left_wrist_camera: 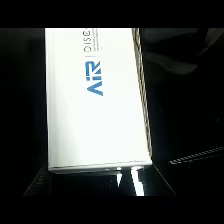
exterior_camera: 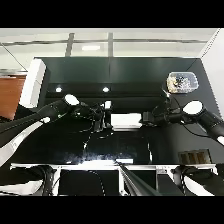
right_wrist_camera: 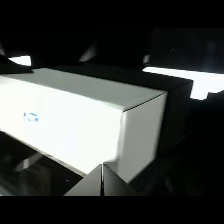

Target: Fold the box and place the chain.

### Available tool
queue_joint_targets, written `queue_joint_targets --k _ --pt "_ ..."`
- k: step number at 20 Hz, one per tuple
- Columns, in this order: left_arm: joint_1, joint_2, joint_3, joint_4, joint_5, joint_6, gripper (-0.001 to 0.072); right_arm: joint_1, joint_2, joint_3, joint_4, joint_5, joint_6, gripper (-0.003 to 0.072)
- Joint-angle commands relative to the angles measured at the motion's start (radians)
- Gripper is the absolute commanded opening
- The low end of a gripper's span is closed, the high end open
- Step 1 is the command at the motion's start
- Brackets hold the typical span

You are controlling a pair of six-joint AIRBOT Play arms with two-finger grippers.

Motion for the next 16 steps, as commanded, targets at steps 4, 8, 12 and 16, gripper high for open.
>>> queue_joint_targets --k 4,8,12,16 --pt "0.009 0.037 0.0 0.026 -0.011 -0.033 0.072 -0.139 0.145 0.244 -0.073 0.254 -0.026 0.0012" --pt "0.008 0.14 0.001 0.15 -0.08 -0.214 0.072 -0.319 0.261 0.273 -0.111 0.303 -0.019 0.0012" --pt "-0.042 0.192 0.039 0.159 -0.098 -0.38 0.072 -0.376 0.272 0.272 -0.113 0.318 -0.019 0.0012" --pt "-0.161 0.116 0.165 0.246 0.007 -0.501 0.0717 -0.376 0.272 0.272 -0.113 0.299 -0.02 0.0012"
